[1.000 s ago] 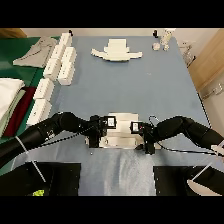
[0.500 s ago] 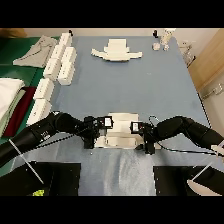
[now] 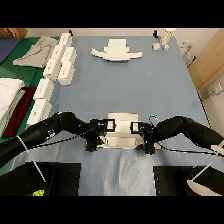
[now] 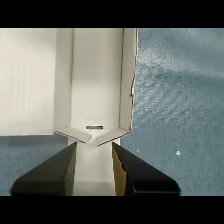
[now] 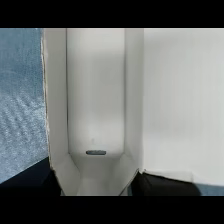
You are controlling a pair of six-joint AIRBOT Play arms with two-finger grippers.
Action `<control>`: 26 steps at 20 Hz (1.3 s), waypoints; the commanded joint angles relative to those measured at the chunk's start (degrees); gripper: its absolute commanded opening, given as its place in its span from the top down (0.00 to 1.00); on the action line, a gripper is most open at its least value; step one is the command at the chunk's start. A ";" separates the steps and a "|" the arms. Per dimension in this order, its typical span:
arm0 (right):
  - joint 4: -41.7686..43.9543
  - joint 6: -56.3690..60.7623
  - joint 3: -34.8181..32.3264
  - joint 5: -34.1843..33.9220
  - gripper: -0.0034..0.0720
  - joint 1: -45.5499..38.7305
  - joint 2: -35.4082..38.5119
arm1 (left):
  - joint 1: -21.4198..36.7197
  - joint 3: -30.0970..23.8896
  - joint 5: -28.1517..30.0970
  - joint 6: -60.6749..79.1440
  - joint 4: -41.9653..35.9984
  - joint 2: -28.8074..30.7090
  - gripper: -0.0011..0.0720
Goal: Fold the box.
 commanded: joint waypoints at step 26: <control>0.00 0.00 0.04 0.00 0.28 0.00 -0.02 | -3.17 0.13 4.66 5.38 -8.44 -3.93 0.48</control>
